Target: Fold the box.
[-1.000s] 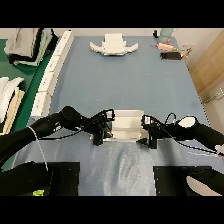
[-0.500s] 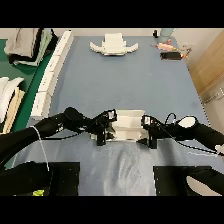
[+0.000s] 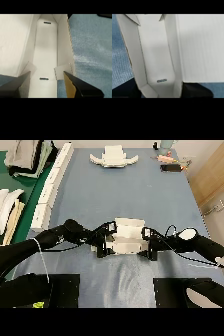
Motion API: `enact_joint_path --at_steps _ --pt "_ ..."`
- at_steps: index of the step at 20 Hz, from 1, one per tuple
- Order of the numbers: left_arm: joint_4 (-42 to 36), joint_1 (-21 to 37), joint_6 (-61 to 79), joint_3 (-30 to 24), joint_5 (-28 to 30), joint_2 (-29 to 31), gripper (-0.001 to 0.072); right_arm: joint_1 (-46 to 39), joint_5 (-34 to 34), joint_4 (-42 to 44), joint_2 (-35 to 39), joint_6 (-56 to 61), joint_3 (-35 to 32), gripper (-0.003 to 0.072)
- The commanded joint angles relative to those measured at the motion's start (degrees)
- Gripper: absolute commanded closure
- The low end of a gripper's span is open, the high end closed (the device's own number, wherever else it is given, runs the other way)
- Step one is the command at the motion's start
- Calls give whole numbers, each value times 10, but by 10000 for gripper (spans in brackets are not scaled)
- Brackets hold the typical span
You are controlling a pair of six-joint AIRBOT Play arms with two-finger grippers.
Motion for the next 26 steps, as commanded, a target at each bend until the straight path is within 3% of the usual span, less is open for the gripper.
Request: enact_joint_path --at_steps 1,2,3,4,5,9,13,14,15,17,19,23,26 --pt "-2 0 1 0 0 0 21 1 0 1 0 0 0 162" --pt "3 0 -2 0 2 0 23 1 0 1 0 0 0 162" --pt "14 1 -20 1 1 0 166 1 0 1 0 0 0 162" --pt "39 1 -50 1 1 4 437 1 0 1 0 0 0 162" --pt "83 1 -86 1 0 11 605 1 0 1 0 0 0 162" --pt "242 1 -318 1 -21 53 607 1 0 1 0 0 0 162" --pt "273 1 -521 1 -60 152 609 1 0 1 0 0 0 162" --pt "280 1 -573 1 -59 183 696 1 0 1 0 0 0 162" --pt "298 2 -641 1 -51 218 696 1 0 1 0 0 0 162" --pt "369 25 -826 1 -27 275 697 1 0 1 0 0 0 162" --pt "454 82 -1028 1 -59 307 696 1 0 1 0 0 0 162" --pt "464 227 -1109 -1 -201 287 696 1 0 1 0 0 0 162" --pt "413 242 -1072 -9 -195 245 696 1 0 1 0 0 0 162"
